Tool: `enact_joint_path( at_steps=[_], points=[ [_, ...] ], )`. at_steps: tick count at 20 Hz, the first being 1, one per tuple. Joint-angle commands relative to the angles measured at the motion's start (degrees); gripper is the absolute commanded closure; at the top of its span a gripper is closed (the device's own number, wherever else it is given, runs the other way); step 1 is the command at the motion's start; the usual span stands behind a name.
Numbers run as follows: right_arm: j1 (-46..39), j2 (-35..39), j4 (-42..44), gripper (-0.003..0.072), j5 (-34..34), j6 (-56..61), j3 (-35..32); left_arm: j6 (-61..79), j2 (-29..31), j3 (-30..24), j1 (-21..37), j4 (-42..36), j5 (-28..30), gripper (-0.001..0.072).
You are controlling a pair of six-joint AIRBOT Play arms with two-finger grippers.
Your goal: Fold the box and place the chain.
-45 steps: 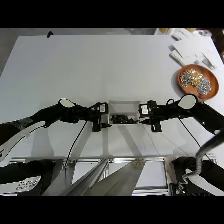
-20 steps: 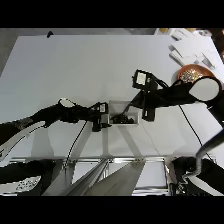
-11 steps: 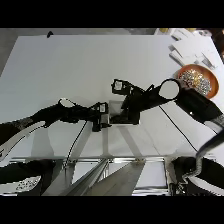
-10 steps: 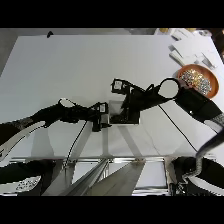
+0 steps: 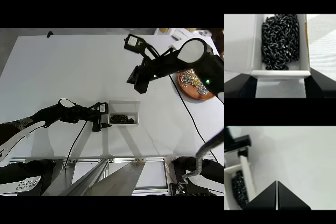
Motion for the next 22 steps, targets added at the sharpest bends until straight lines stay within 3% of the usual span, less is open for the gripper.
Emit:
enact_joint_path(
  at_steps=[1, 6, 10, 13, 20, 22],
  points=[
    [-3.5, -6.5, -1.9, 0.0670, 0.5, 9.6, 1.7, 0.0, 0.0, 0.0, 0.0, 0.0, 0.0, 0.0560],
    [-1.2, -10.9, -2.5, 0.0670, 1.7, 10.3, -0.3, 0.0, 0.0, 0.0, 0.0, 0.0, 0.0, 0.0560],
    [0.4, -10.5, 3.3, 0.0669, 5.3, 4.3, -4.3, 0.0, 0.0, 0.0, 0.0, 0.0, 0.0, 0.0560],
    [2.6, -7.7, 7.8, 0.0669, 5.2, -0.5, -7.8, 0.0, 0.0, 0.0, 0.0, 0.0, 0.0, 0.0560],
    [6.1, 1.6, 7.8, 0.0665, 0.5, -8.6, -19.8, 0.0, 0.0, 0.0, 0.0, 0.0, 0.0, 0.0560],
    [7.8, 3.5, 7.8, 0.0522, -2.1, -9.6, -22.7, 0.0, 0.0, 0.0, 0.0, 0.0, 0.0, 0.0560]
  ],
)
